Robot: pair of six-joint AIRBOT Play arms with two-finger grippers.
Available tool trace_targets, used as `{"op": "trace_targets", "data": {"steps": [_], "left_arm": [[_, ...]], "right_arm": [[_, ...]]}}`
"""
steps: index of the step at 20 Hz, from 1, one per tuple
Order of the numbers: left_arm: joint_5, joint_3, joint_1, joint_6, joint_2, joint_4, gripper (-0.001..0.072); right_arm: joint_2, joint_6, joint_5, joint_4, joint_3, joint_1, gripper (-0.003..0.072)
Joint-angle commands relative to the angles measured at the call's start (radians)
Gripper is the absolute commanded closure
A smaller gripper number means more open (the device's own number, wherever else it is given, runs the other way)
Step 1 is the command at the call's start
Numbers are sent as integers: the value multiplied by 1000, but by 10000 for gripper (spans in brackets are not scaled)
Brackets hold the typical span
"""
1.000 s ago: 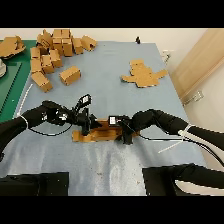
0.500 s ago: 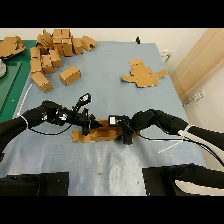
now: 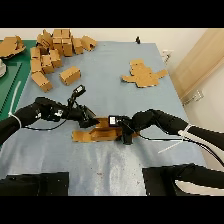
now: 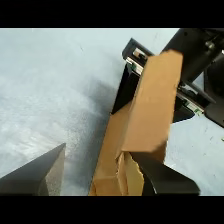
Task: Fold the box.
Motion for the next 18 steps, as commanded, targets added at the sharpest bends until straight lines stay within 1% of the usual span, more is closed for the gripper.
{"op": "trace_targets", "data": {"steps": [1,2,3,5,10,13,18], "left_arm": [[2,3,37,-110,55,90,171],[2,3,36,-151,63,139,172],[-3,3,36,-187,69,178,172],[-24,3,36,-225,71,209,172],[-51,3,36,-225,71,210,172],[-56,3,36,-225,71,210,173],[-58,3,36,-225,71,210,173]], "right_arm": [[1,1,2,0,0,0,138],[1,1,2,1,0,0,73],[1,1,2,0,0,0,73],[1,1,2,0,0,0,73],[9,1,2,1,0,0,73],[34,11,2,0,0,0,73],[35,11,2,0,0,0,73]]}}
